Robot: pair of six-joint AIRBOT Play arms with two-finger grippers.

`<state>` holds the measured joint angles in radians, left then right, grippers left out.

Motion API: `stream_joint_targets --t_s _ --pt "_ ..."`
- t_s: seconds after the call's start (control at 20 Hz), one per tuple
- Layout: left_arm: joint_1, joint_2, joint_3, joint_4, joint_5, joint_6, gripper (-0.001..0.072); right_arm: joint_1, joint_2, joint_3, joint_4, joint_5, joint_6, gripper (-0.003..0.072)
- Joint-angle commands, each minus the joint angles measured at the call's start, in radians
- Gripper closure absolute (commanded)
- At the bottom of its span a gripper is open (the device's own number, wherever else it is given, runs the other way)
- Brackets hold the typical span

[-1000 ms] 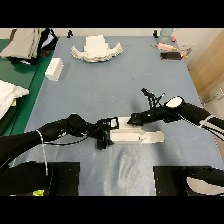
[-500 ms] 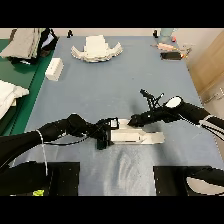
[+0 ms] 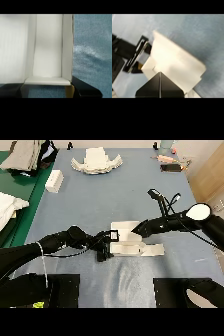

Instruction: Fold the box.

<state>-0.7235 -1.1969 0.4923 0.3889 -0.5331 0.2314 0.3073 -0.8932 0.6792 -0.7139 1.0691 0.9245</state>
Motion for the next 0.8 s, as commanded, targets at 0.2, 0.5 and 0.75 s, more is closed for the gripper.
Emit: stream_joint_targets --t_s 0.2,0.5,0.75 --pt "0.000 0.000 0.001 0.000 0.000 0.000 0.0201 0.001 0.254 -0.093 -0.319 0.295 -0.057 0.0248" --pt "0.000 0.000 0.001 0.000 0.000 0.000 0.0201 0.001 0.202 -0.190 -0.426 0.137 -0.344 0.0100" --pt "0.000 0.000 0.001 0.000 0.000 0.000 0.0200 0.006 0.105 -0.215 -0.378 -0.085 -0.729 0.0100"
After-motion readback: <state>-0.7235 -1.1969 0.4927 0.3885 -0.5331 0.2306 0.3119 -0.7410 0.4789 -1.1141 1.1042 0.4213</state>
